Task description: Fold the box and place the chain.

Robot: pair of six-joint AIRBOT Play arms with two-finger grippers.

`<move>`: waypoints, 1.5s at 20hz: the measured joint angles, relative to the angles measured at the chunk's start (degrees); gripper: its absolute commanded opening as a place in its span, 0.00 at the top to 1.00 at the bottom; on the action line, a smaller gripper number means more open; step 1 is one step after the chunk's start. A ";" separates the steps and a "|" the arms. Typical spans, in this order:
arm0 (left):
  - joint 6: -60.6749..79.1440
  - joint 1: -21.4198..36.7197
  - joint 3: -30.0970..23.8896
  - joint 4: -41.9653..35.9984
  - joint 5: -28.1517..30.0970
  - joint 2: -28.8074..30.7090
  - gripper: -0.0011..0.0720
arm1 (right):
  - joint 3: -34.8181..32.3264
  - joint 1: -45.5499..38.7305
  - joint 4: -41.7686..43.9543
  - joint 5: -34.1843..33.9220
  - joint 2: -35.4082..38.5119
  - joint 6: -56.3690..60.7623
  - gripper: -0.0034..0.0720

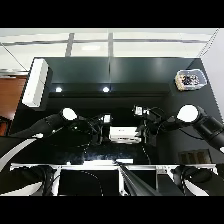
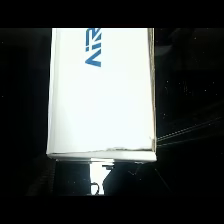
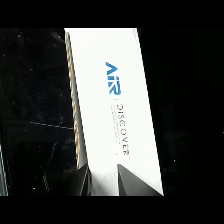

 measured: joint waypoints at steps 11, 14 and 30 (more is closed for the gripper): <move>0.07 0.00 0.00 0.04 -0.02 0.00 0.51 | -1.57 0.00 0.52 0.76 0.00 0.00 0.60; 0.07 0.00 0.00 0.02 -0.02 0.00 0.51 | -1.97 0.00 0.79 0.72 0.00 0.00 0.56; 0.00 0.00 0.00 0.02 -0.04 0.00 0.51 | 0.74 -4.20 2.67 5.62 3.50 25.20 0.94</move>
